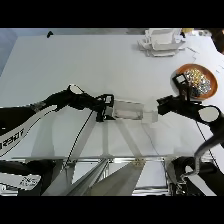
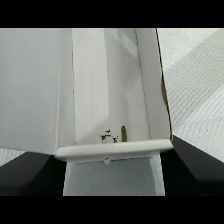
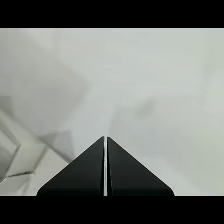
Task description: Fold the box and place the chain.
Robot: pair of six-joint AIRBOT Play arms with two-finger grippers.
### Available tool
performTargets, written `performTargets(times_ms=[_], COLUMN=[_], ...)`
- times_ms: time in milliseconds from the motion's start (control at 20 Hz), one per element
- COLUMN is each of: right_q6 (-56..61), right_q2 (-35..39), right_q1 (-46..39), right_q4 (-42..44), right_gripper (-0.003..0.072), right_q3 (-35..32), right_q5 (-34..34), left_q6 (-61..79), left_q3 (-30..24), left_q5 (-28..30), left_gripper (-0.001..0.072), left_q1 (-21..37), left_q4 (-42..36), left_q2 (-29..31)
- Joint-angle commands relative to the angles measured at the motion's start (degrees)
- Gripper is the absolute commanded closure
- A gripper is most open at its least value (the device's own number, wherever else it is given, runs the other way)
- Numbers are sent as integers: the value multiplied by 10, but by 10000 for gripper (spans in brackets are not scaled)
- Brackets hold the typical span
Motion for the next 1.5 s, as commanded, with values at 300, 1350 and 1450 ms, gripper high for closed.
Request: performTargets(times_ms=[300, 1350, 1450], right_q6=[213, 160, 156], right_q2=[-151, -69, -69], right_q1=[-60, -9, -9], right_q4=[-5, 145, 150], right_gripper=[671, 402, 402], right_q3=[0, 0, 0], right_q5=[156, 211, 215], left_q6=[0, 0, 0], left_q3=[0, 0, 0], left_q5=[0, 0, 0], left_gripper=[629, 629, 629], left_q1=[0, 0, 0], left_q4=[0, 0, 0], left_q2=[0, 0, 0])
